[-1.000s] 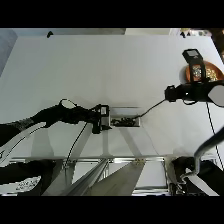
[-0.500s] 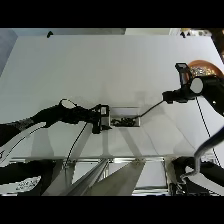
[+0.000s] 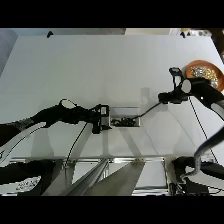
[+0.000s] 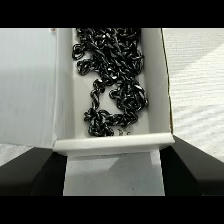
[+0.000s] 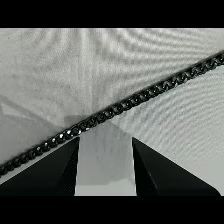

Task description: Fold the box and place the chain.

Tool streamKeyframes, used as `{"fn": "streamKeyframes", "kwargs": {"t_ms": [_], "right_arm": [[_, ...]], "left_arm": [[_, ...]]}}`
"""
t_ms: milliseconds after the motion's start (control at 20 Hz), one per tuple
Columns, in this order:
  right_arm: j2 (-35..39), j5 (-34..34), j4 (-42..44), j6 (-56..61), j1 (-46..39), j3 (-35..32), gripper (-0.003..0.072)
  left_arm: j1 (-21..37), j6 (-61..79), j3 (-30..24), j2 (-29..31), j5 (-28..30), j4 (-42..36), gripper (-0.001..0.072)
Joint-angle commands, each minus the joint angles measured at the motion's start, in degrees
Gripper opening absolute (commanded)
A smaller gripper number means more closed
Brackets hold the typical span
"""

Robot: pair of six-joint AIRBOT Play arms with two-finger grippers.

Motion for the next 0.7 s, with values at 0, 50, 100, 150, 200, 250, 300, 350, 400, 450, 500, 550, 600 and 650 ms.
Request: {"fn": "streamKeyframes", "kwargs": {"t_ms": [0, 50, 100, 150, 200, 250, 300, 350, 400, 450, 500, 550, 600, 650], "right_arm": [[-1.92, -1.46, 0.02, 0.04, -0.04, 0.00, 0.0340], [-1.92, -1.88, 0.02, 0.02, -0.04, 0.00, 0.0340], [-1.92, -2.21, 0.02, 0.02, -0.04, 0.00, 0.0340], [-1.92, -2.51, 0.02, 0.02, -0.04, 0.00, 0.0340], [-1.92, -2.89, 0.02, 0.02, -0.04, 0.00, 0.0340], [-1.92, -3.19, 0.02, 0.02, -0.04, 0.00, 0.0340], [-1.92, -3.56, 0.02, 0.02, -0.04, 0.00, 0.0340], [-1.92, -3.89, 0.00, 0.02, -0.04, 0.00, 0.0340], [-1.92, -4.22, 0.02, 0.02, -0.04, 0.00, 0.0339], [-1.92, -4.48, 0.02, 0.02, -0.04, 0.00, 0.0339], [-1.92, -4.57, 0.02, 0.02, -0.04, 0.00, 0.0339], [-1.92, -4.55, 0.04, 0.02, -0.04, 0.00, 0.0339], [-1.92, -4.55, 0.02, 0.02, -0.04, -0.02, 0.0339], [-1.92, -4.55, 0.02, 0.02, -0.04, 0.00, 0.0339]], "left_arm": [[0.02, 0.00, 0.07, 0.04, 0.00, 0.00, 0.0152], [0.02, 0.00, 0.07, 0.04, 0.00, 0.00, 0.0152], [0.02, 0.00, 0.07, 0.04, 0.00, 0.00, 0.0152], [0.02, 0.00, 0.07, 0.04, 0.00, 0.00, 0.0152], [0.02, 0.00, 0.07, 0.04, 0.00, 0.00, 0.0152], [0.02, 0.00, 0.07, 0.04, 0.00, 0.00, 0.0152], [0.02, 0.00, 0.07, 0.04, 0.00, 0.00, 0.0152], [0.02, 0.00, 0.07, 0.04, 0.00, 0.00, 0.0152], [0.02, 0.00, 0.07, 0.04, 0.00, 0.00, 0.0152], [0.02, 0.00, 0.07, 0.04, 0.00, 0.02, 0.0152], [0.02, 0.00, 0.07, 0.04, 0.00, 0.00, 0.0152], [0.02, 0.00, 0.07, 0.04, 0.00, 0.00, 0.0152], [0.02, 0.00, 0.07, 0.04, 0.00, 0.00, 0.0152], [0.02, 0.00, 0.07, 0.04, 0.00, 0.00, 0.0152]]}}
